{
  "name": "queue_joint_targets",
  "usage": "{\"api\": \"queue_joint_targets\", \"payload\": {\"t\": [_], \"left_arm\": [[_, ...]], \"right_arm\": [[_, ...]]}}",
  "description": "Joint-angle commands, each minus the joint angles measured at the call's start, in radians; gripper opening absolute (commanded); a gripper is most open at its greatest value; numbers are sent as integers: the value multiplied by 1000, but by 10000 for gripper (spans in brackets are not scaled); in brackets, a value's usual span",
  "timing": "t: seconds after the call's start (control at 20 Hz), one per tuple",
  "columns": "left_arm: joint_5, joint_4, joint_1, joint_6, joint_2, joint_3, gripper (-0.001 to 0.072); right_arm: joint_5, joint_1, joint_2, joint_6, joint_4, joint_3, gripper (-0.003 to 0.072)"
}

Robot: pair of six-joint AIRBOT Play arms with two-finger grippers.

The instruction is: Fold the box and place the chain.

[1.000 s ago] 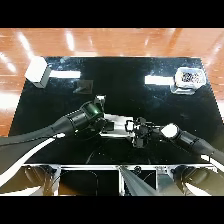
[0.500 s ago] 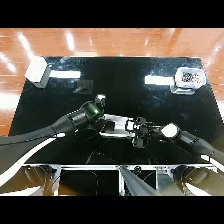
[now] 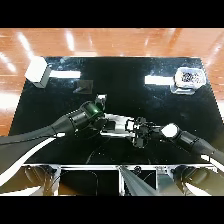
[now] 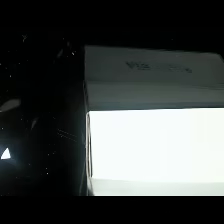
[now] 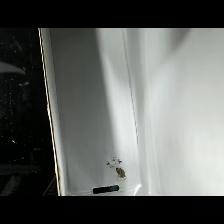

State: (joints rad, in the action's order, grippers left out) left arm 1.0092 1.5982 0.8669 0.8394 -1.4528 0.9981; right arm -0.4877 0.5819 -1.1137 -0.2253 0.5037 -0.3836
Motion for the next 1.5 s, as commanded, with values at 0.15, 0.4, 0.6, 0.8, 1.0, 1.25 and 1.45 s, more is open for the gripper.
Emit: {"api": "queue_joint_targets", "payload": {"t": [0.15,0.4,0.6,0.8,1.0,1.25,1.45], "left_arm": [[3,11,1,3,0,1,258],[20,-1,0,29,0,47,259],[93,-30,0,29,0,61,260],[108,-27,0,32,0,61,591],[105,-27,0,32,-2,61,432],[105,-25,-1,32,-26,61,396],[105,-27,-1,34,-26,61,32]], "right_arm": [[-1,0,0,1,-2,0,494],[-1,0,0,1,-2,0,494],[-1,0,0,1,-2,0,494],[-1,0,0,1,-2,0,494],[-1,0,0,1,-2,0,494],[-1,0,0,1,-2,0,494],[-1,0,0,1,-2,0,495]]}}
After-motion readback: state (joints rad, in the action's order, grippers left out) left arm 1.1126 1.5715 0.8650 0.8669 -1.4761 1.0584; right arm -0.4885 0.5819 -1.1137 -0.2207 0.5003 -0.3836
